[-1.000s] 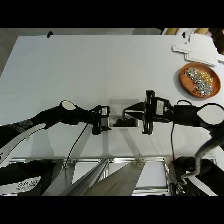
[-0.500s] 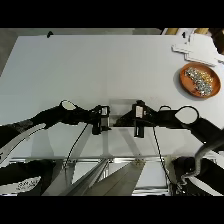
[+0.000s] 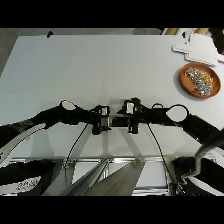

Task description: Fold the box and place the chain.

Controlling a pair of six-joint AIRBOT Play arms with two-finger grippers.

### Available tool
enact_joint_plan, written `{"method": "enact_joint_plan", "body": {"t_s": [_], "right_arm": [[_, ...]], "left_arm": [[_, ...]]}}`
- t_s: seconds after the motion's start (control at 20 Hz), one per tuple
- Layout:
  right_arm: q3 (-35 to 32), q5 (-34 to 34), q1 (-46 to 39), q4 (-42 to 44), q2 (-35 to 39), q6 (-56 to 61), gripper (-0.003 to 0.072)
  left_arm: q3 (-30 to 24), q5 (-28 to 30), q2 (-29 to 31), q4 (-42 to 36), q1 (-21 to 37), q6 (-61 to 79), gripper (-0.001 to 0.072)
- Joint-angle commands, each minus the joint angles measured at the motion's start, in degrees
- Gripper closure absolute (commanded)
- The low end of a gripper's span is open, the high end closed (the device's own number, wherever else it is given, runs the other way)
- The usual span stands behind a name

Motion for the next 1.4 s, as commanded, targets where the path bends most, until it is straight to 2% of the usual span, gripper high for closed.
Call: {"method": "enact_joint_plan", "body": {"t_s": [0.0, 0.05, 0.15, 0.3, 0.55, 0.8, 1.0, 1.35], "right_arm": [[10.64, 11.82, -0.39, -24.17, -1.14, 16.44, 0.0669], [14.73, 15.61, -1.57, -29.18, -2.21, 20.41, 0.0667], [21.14, 19.67, -4.68, -31.89, -4.50, 26.36, 0.0668], [24.59, 18.10, -8.87, -31.21, -5.53, 31.34, 0.0668], [24.70, 11.65, -15.52, -30.71, -6.49, 39.06, 0.0668], [24.68, 11.78, -17.29, -29.24, -13.77, 43.12, 0.0668], [24.44, 14.51, -17.22, -25.92, -19.43, 42.91, 0.0667], [19.93, 15.98, -12.00, -24.41, -18.84, 32.24, 0.0667]], "left_arm": [[-0.02, 0.02, 0.04, 0.00, 0.04, 0.02, 0.0662], [-0.02, 0.02, 0.04, 0.00, 0.04, 0.02, 0.0662], [-0.02, 0.00, 0.04, 0.00, 0.04, 0.02, 0.0662], [-0.02, 0.00, 0.04, 0.00, 0.04, 0.02, 0.0662], [-0.02, 0.02, 0.04, 0.00, 0.04, 0.02, 0.0662], [-0.02, 0.00, 0.04, 0.00, 0.04, 0.02, 0.0662], [-0.02, 0.00, 0.04, 0.00, 0.04, 0.02, 0.0662], [-0.02, 0.02, 0.04, 0.00, 0.04, 0.02, 0.0662]]}}
